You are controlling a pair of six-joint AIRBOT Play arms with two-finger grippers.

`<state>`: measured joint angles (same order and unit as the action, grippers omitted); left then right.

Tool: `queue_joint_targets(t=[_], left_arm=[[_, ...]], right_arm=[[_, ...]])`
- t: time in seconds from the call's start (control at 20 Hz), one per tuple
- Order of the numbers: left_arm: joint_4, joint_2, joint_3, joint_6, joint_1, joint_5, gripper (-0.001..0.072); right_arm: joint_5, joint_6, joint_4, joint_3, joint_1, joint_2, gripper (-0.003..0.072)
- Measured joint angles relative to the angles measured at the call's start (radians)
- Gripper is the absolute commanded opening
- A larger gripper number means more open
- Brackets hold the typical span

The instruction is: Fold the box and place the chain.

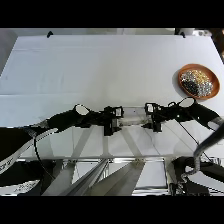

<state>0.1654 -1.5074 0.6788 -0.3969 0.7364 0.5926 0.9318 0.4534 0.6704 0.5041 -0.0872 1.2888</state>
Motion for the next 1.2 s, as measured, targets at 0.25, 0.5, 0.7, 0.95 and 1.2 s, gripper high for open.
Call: queue_joint_targets(t=[0.25, 0.5, 0.7, 0.95, 1.2], left_arm=[[0.0, 0.0, 0.0, 0.0, 0.0, 0.001, 0.0136], [0.0, 0.0, 0.0, 0.0, 0.0, 0.002, 0.0136], [0.0, 0.0, 0.0, 0.0, 0.0, 0.002, 0.0136], [-0.001, -0.001, 0.0, 0.002, 0.001, 0.007, 0.0136], [-0.001, -0.001, 0.0, 0.001, 0.001, 0.006, 0.0136]], right_arm=[[-0.001, 0.0, 0.0, 0.0, 0.0, 0.0, 0.04], [-0.013, 0.0, -0.008, 0.0, 0.0, 0.0, 0.04], [-0.002, 0.0, -0.015, 0.0, 0.0, 0.0, 0.0419], [0.013, -0.008, -0.016, 0.0, 0.0, -0.004, 0.07], [0.03, -0.117, 0.098, 0.0, 0.0, -0.056, 0.0696]])
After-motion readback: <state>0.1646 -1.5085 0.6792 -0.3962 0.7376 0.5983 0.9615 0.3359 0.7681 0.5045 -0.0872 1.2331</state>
